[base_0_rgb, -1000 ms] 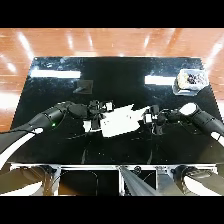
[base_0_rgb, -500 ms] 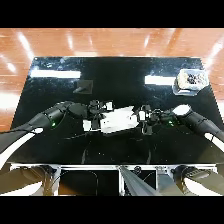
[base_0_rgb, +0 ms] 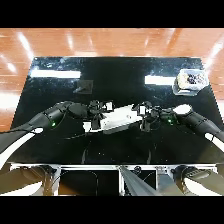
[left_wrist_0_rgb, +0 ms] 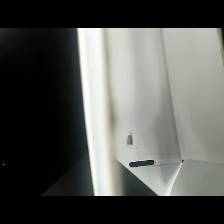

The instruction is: Fold the box and place the chain.

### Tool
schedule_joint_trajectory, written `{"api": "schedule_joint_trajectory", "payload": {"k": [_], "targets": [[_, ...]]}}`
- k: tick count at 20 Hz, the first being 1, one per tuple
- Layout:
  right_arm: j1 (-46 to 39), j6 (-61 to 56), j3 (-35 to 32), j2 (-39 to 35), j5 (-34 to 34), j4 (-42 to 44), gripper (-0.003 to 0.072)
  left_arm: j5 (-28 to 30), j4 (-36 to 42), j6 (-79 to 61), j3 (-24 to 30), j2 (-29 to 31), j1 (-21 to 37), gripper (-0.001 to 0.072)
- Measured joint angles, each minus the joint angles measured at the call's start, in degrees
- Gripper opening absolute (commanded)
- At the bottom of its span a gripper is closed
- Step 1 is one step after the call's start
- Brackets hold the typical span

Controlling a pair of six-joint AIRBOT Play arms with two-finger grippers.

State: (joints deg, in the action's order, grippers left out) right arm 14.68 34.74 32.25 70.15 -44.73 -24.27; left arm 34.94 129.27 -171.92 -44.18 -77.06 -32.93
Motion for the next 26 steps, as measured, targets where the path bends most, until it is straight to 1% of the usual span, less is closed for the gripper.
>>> {"api": "schedule_joint_trajectory", "payload": {"k": [11, 16, 21, 26], "targets": [[0.00, 0.22, 0.11, -1.09, 0.46, 1.70, 0.0661, 1.57, 0.07, -0.02, -0.02, 0.00, 0.00, 0.0023], [0.50, 0.44, 0.11, -0.87, -1.73, 1.75, 0.0661, 1.90, -0.04, -0.02, -0.07, 0.00, 0.00, 0.0022], [1.90, 1.29, 0.11, 1.01, -3.43, 1.57, 0.0661, 2.16, -4.00, -0.15, -0.83, -0.31, -0.04, 0.0022], [4.22, 0.96, 0.13, 1.86, -3.89, -1.51, 0.0661, 4.26, -5.79, -0.11, -3.78, -2.71, -0.04, 0.0021]]}}
